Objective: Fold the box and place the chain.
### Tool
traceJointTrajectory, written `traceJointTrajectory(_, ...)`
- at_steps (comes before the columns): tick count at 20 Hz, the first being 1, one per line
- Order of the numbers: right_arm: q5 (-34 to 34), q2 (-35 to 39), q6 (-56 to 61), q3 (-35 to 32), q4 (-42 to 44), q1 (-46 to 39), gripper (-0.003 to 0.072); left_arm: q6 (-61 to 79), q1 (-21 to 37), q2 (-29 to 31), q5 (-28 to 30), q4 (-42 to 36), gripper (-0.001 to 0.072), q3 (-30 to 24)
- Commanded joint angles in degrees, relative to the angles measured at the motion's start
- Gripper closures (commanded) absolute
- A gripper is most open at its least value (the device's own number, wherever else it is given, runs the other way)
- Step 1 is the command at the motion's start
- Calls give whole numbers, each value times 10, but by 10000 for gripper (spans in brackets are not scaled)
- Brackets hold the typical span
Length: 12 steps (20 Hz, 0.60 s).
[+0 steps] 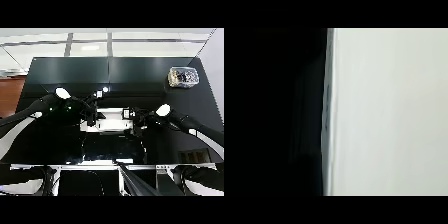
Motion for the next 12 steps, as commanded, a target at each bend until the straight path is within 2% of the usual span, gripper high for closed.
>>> traceJointTrajectory(1, -4, -1, 7, 0, -13, 6, -23, 0, 0, 0, 1, 0, 682, 0)
traceJointTrajectory(11, -10, -1, 10, 0, -13, 6, -21, 0, 0, 0, -8, -4, 682, 0)
traceJointTrajectory(12, -10, -1, 10, 0, -13, 6, 110, 0, 0, 0, -21, -4, 682, 1)
